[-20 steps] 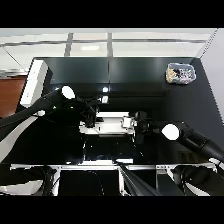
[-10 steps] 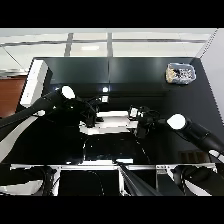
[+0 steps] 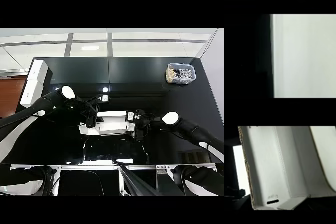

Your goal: Fold the box and place the chain.

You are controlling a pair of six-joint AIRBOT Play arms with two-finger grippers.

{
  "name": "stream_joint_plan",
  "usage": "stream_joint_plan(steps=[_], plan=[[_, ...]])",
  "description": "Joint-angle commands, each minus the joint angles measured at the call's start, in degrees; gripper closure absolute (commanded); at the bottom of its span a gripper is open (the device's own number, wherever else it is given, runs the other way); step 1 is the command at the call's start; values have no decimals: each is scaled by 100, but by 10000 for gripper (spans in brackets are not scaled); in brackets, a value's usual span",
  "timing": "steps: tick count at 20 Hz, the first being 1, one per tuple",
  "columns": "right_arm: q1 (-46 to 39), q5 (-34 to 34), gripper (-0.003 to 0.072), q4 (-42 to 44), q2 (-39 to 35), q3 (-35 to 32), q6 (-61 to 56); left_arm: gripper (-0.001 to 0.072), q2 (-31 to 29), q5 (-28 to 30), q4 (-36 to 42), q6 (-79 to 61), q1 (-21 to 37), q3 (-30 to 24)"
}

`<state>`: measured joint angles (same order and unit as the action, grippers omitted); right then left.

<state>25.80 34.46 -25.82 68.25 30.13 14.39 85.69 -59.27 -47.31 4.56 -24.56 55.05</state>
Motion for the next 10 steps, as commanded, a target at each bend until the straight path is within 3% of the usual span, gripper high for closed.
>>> stream_joint_plan(steps=[1, 10], plan=[[2, 94, -15, 72, 184, 105, 216, 682, -2, 7, 0, 15, -4, 7], [46, 286, -15, -234, 601, 323, 57, 684, -7, 4, -2, 13, -11, 15]])
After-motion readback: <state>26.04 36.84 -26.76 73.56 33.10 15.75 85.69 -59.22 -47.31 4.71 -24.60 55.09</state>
